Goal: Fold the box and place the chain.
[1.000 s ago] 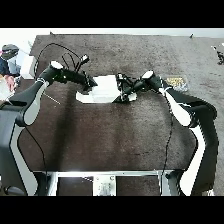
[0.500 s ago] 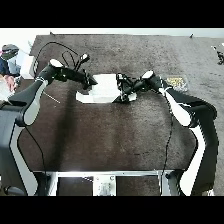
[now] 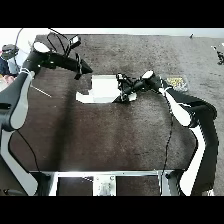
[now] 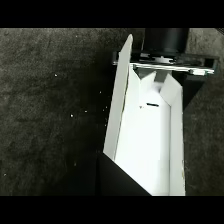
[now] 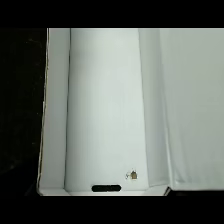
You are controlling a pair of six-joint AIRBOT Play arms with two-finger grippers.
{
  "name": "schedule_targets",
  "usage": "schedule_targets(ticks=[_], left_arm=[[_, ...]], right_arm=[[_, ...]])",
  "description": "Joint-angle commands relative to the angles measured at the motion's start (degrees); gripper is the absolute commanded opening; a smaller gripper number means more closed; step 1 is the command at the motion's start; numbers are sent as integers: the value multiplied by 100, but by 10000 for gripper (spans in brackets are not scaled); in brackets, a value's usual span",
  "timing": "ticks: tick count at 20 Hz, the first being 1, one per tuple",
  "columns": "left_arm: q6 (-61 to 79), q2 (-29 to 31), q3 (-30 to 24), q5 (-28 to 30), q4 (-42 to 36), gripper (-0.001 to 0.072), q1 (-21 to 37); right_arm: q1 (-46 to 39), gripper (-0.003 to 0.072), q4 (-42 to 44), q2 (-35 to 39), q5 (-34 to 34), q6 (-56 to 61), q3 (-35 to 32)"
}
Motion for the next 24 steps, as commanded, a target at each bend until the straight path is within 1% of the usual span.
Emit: schedule_targets(ticks=[1, 3, 4, 5, 8, 9, 10, 11, 13, 15, 18, 21, 23, 24], left_arm=[[267, 584, -586, 216, 208, 6, 15], [505, 1086, -1453, 1025, 225, 6, -2], [518, 1246, -1827, 1287, 225, 6, -2], [511, 1314, -2107, 1325, 240, 6, -2], [516, 1314, -2660, 1316, 315, 15, -4], [656, 1314, -2789, 1318, 446, 183, -4], [769, 1309, -2931, 1438, 640, 547, -24], [756, 1283, -3029, 1626, 776, 644, -61], [754, 1163, -3099, 1672, 1029, 645, -173], [761, 1012, -3099, 1692, 1086, 644, -341], [772, 782, -3056, 1902, 1436, 644, -551], [966, 719, -3056, 1967, 1445, 643, -562], [1110, 719, -3056, 2166, 1443, 642, -562], [1193, 719, -3056, 2164, 1412, 612, -562]], right_arm=[[2, 341, 4, -2, 2, 4, -2], [2, 341, 4, -2, 2, 4, -2], [2, 342, 4, -2, 2, 4, -2], [2, 341, 4, -2, 0, 4, -2], [0, 341, 2, -2, 0, 4, -2], [2, 341, 4, -2, 0, 4, -2], [2, 342, 4, -2, 0, 4, -2], [2, 341, 4, -2, 2, 4, -2], [2, 341, 2, -2, 0, 4, -2], [2, 342, 4, -2, 2, 4, -2], [2, 342, 4, -2, 0, 4, -2], [2, 341, 4, -2, 2, 4, -2], [2, 341, 4, -2, 2, 4, -2], [2, 342, 4, -2, 2, 4, -2]])
